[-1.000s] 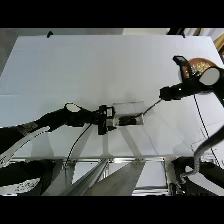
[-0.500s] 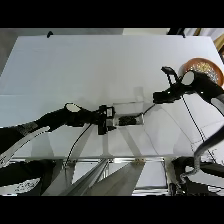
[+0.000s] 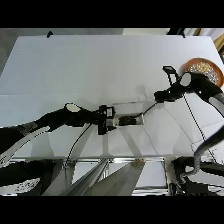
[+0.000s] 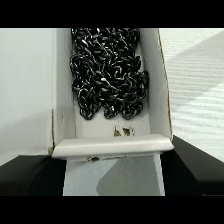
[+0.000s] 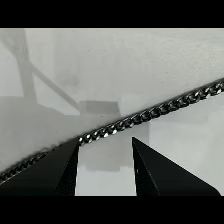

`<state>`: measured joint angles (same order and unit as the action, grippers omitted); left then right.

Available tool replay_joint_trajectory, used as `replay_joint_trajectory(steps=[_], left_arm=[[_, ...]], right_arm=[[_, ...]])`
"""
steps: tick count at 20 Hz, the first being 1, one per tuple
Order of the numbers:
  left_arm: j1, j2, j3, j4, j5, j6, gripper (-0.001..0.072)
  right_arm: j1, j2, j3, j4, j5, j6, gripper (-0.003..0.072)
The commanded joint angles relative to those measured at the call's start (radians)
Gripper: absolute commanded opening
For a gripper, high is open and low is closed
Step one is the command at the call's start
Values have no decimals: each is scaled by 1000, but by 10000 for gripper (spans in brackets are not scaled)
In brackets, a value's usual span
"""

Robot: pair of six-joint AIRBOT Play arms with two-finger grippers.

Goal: Fold the box and place the chain.

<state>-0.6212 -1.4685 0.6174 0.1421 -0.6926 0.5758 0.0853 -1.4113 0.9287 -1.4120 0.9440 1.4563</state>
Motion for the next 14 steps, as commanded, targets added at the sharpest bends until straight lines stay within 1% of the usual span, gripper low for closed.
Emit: replay_joint_trajectory(steps=[1, 7, 8, 9, 10, 11, 12, 13, 14], left_arm=[[0, 1, 1, 0, 0, 0, 254], [0, 1, 1, 0, 0, 0, 254], [0, 1, 1, 0, 0, 0, 254], [0, 1, 1, 0, 0, 0, 254], [0, 1, 1, 0, 0, 0, 254], [0, 1, 1, 0, 0, 0, 254], [0, 1, 1, 0, 0, 0, 254], [0, 1, 1, 0, 0, 0, 254], [0, 1, 1, 0, 0, 0, 254]], right_arm=[[1, -16, 1, -24, -14, 15, 353], [1, -52, 1, -24, -29, 15, 352], [1, -58, 1, -24, -25, 15, 320], [3, -59, 1, -24, -19, 14, 236], [3, -59, 1, -23, -15, 14, 210], [3, -59, 1, -23, -10, 14, 167], [3, -59, 1, -23, -6, 13, 88], [3, -58, 1, -23, -2, 13, 25], [3, -56, 1, -23, 1, 13, 11]])
